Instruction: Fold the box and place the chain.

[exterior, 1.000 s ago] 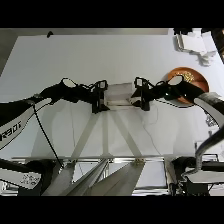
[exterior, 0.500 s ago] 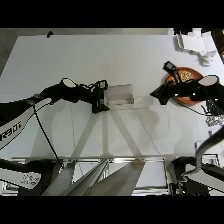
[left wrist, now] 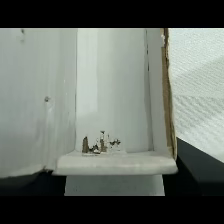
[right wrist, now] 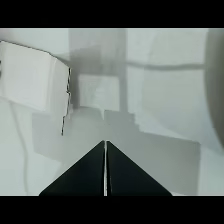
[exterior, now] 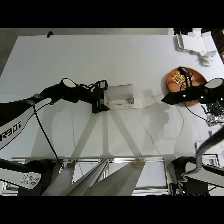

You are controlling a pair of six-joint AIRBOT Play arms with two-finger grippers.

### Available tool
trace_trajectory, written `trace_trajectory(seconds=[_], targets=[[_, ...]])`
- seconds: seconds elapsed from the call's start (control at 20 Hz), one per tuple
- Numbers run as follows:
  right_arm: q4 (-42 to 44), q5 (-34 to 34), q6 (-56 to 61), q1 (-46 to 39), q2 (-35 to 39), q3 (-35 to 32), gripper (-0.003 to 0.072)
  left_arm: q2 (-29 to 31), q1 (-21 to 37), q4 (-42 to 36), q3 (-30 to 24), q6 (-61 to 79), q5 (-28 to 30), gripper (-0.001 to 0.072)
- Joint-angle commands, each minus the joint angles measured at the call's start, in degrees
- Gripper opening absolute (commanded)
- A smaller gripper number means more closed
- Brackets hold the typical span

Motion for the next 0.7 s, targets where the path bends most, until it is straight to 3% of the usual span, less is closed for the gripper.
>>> trace_trajectory(seconds=[0.0, 0.3, 0.65], targets=[[4.5, -0.8, 2.7, 3.2, -5.1, 0.0, 0.0006, 0.0, 0.0, 0.0, 0.0, 0.0, 0.0, 0.0321], [16.3, -0.2, -1.2, 7.3, -9.5, 0.0, 0.0006, 0.0, 0.0, 0.0, 0.0, 0.0, 0.0, 0.0321], [22.3, 2.1, -3.7, 10.4, -9.5, 0.0, 0.0006, 0.0, 0.0, 0.0, 0.0, 0.0, 0.0, 0.0321]])
